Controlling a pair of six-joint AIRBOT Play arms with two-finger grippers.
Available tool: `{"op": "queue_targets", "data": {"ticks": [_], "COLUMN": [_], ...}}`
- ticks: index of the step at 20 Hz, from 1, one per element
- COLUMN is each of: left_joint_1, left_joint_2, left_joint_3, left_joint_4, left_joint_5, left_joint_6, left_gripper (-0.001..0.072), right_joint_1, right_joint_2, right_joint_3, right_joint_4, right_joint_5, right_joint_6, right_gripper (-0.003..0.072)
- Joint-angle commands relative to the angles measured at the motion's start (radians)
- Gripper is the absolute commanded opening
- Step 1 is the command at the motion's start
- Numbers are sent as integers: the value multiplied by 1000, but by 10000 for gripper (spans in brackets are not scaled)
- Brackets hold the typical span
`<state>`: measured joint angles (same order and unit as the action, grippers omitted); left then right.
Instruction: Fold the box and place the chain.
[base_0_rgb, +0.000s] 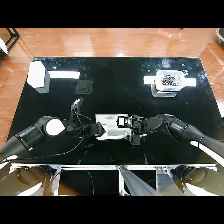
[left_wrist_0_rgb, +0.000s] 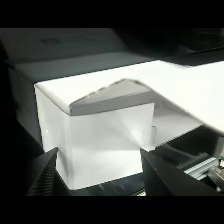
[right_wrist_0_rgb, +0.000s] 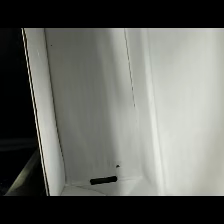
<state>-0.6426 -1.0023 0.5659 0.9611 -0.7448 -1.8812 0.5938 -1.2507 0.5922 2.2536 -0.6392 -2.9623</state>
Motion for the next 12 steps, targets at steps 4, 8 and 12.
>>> {"op": "queue_targets", "data": {"ticks": [4, 8, 12], "left_joint_1": [-4, -5, -37], "left_joint_2": [-32, -52, -52], "left_joint_3": [3, 3, 17], "left_joint_4": [30, 58, 202], "left_joint_5": [-6, 7, 2], "left_joint_6": [-38, -82, -227], "left_gripper": [547, 534, 534], "right_joint_1": [0, 0, 0], "right_joint_2": [0, 0, 0], "right_joint_3": [0, 0, 0], "right_joint_4": [0, 1, 1], "right_joint_5": [1, 1, 1], "right_joint_6": [0, 0, 0], "right_gripper": [107, 107, 107]}}
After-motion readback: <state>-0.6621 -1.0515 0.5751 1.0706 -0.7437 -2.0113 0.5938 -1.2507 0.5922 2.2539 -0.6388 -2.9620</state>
